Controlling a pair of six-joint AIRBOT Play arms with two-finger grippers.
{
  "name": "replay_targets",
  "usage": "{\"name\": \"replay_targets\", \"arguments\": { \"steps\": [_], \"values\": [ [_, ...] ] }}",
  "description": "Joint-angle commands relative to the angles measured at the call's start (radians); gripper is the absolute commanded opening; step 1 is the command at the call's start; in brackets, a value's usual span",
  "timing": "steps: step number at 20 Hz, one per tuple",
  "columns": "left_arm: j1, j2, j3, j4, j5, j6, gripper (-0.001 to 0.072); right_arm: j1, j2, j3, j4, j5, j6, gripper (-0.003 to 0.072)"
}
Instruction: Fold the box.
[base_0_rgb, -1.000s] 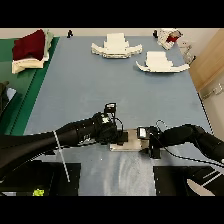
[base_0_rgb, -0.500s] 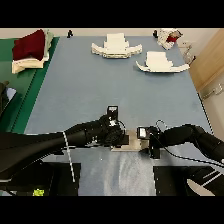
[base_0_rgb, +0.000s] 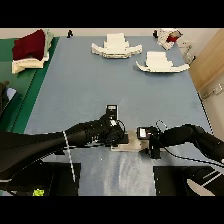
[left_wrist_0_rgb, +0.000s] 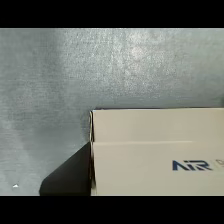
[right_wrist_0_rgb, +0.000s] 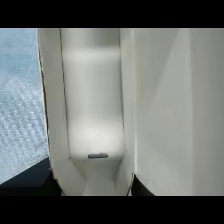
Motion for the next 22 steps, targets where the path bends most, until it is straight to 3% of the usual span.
{"name": "replay_targets", "arguments": {
  "steps": [1, 2, 11, 12, 13, 18, 19, 20, 22],
  "values": [
    [0.000, 0.000, 0.001, -0.018, -0.022, 0.003, 0.0299, 0.000, 0.001, 0.000, 0.000, 0.003, 0.000, 0.0489],
    [0.000, 0.000, 0.001, -0.021, -0.022, 0.002, 0.0504, 0.000, 0.001, 0.000, 0.000, 0.003, 0.000, 0.0489],
    [0.000, -0.002, 0.001, -0.019, -0.009, -0.006, 0.0510, 0.000, 0.001, 0.000, 0.000, 0.003, 0.000, 0.0490],
    [0.000, -0.005, 0.001, -0.019, -0.006, -0.011, 0.0481, 0.000, 0.001, 0.000, 0.000, 0.003, 0.000, 0.0489],
    [0.000, -0.013, 0.001, -0.021, -0.007, -0.009, 0.0354, 0.000, 0.001, 0.000, 0.000, 0.003, 0.000, 0.0489],
    [-0.006, -0.050, 0.001, -0.027, -0.007, 0.001, 0.0351, 0.000, 0.001, 0.000, 0.000, 0.003, 0.000, 0.0489],
    [-0.006, -0.050, 0.001, -0.020, -0.007, -0.004, 0.0270, 0.000, 0.001, 0.000, 0.000, 0.003, 0.000, 0.0489],
    [-0.006, -0.050, 0.001, -0.016, -0.003, -0.001, 0.0065, 0.000, 0.001, 0.000, 0.000, 0.003, 0.000, 0.0489],
    [-0.006, -0.050, 0.001, -0.016, 0.014, -0.001, 0.0040, 0.000, 0.001, 0.000, 0.000, 0.003, 0.000, 0.0489]
  ]
}}
